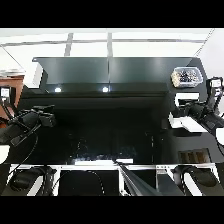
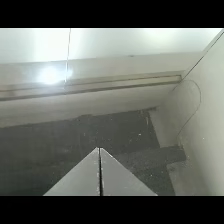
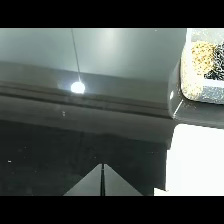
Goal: Fold the box and place the chain.
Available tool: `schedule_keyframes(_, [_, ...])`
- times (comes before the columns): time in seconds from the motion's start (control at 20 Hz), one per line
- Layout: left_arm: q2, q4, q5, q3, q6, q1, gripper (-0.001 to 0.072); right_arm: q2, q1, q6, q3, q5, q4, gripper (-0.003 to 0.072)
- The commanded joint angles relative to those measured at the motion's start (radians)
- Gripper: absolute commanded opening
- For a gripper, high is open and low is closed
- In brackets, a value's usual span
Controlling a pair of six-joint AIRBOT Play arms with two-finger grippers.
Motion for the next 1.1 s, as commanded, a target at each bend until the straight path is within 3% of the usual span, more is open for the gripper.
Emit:
schedule_keyframes(0.0, [0.0,0.0,0.0,0.0,0.0,-0.001,0.0026,0.001,0.0,0.0,0.0,0.0,0.0,0.0013])
schedule_keyframes(0.85, [0.0,-0.001,0.008,0.0,0.0,-0.001,0.0026,0.001,0.0,0.0,0.0,-0.008,0.001,0.0012])
schedule_keyframes(1.05, [0.0,-0.002,0.008,0.0,0.0,-0.001,0.0026,0.001,0.0,0.0,0.0,-0.019,0.095,0.0012])
